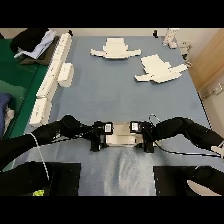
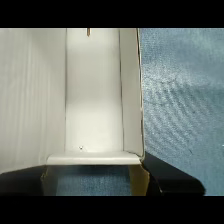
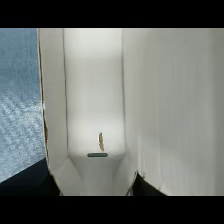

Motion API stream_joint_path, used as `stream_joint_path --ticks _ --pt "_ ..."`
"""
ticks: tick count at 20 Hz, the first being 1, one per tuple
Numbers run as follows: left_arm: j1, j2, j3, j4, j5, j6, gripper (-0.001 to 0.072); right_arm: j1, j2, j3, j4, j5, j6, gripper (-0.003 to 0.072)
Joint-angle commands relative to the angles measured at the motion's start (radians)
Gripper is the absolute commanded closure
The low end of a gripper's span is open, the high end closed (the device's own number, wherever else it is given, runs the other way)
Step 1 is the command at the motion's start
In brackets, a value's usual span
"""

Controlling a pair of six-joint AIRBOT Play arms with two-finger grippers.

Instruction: Fold the box.

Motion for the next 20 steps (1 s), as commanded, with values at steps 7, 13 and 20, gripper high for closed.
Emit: stream_joint_path --ticks 7,13,20 --pt "0.0 -0.001 0.0 0.0 0.003 0.0 0.0175 0.0 -0.001 0.001 -0.003 -0.008 0.003 -0.0034" --pt "0.0 -0.001 0.0 0.0 0.003 0.0 0.0176 0.0 0.039 0.014 -0.174 -0.043 0.203 -0.0034" --pt "0.0 0.0 0.0 0.0 0.003 0.0 0.0175 0.0 0.269 0.193 -0.484 -0.429 1.056 -0.0034"
